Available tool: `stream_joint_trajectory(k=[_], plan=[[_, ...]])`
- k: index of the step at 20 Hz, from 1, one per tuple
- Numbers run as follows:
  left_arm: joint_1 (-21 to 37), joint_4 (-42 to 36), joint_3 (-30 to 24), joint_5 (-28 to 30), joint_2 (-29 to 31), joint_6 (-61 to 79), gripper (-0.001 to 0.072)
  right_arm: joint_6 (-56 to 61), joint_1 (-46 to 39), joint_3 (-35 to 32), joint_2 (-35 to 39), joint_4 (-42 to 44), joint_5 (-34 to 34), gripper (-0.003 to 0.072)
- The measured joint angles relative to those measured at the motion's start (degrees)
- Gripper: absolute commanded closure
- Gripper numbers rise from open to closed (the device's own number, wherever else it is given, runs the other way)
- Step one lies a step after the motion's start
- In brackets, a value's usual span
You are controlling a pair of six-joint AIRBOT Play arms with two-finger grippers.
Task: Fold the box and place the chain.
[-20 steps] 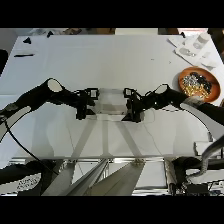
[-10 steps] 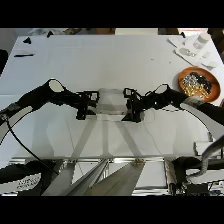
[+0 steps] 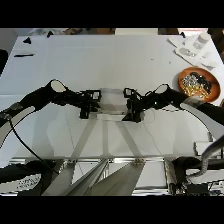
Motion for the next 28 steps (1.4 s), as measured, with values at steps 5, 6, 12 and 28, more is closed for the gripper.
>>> stream_joint_trajectory(k=[5,6,12,28], plan=[[-0.02,-0.24,0.00,0.07,0.00,0.13,0.0257,-0.04,-0.02,0.00,0.00,-0.04,-0.02,0.0340],[-0.02,-0.28,0.00,0.11,0.00,0.13,0.0267,-0.02,-0.02,0.00,0.00,-0.04,-0.02,0.0340],[-0.07,-0.59,0.00,0.44,0.33,-0.09,0.0699,-0.02,0.00,0.00,0.00,0.02,0.17,0.0340],[16.57,10.19,-0.52,-9.18,16.37,-49.92,0.0701,-0.04,0.00,0.00,0.00,0.02,0.09,0.0340]])
